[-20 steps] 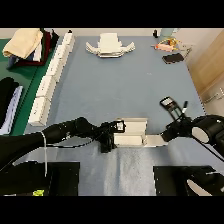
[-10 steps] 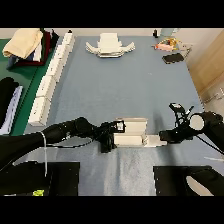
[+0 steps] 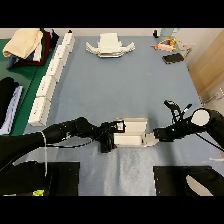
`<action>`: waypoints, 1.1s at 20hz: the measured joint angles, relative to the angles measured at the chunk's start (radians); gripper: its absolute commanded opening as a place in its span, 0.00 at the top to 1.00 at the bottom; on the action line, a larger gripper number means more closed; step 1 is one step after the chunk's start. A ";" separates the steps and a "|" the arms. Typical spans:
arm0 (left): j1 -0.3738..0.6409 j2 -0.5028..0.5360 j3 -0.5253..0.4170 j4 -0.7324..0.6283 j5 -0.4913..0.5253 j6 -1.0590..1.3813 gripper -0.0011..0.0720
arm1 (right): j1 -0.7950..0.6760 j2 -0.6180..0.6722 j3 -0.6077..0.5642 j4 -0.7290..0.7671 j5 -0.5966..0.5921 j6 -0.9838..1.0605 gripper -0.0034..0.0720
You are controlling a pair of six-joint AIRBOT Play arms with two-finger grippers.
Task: Fold the box.
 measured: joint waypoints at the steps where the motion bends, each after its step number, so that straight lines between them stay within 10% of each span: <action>1: 0.000 0.000 0.000 0.000 0.000 0.000 0.40 | 0.000 0.010 0.006 0.011 0.002 -0.003 0.53; 13: 0.000 0.000 0.000 0.000 0.000 0.000 0.40 | 0.003 0.009 0.018 0.199 0.022 -0.075 0.53; 22: 0.000 0.000 0.000 0.000 0.000 0.000 0.40 | 0.197 -0.037 0.024 0.055 -0.060 0.095 0.54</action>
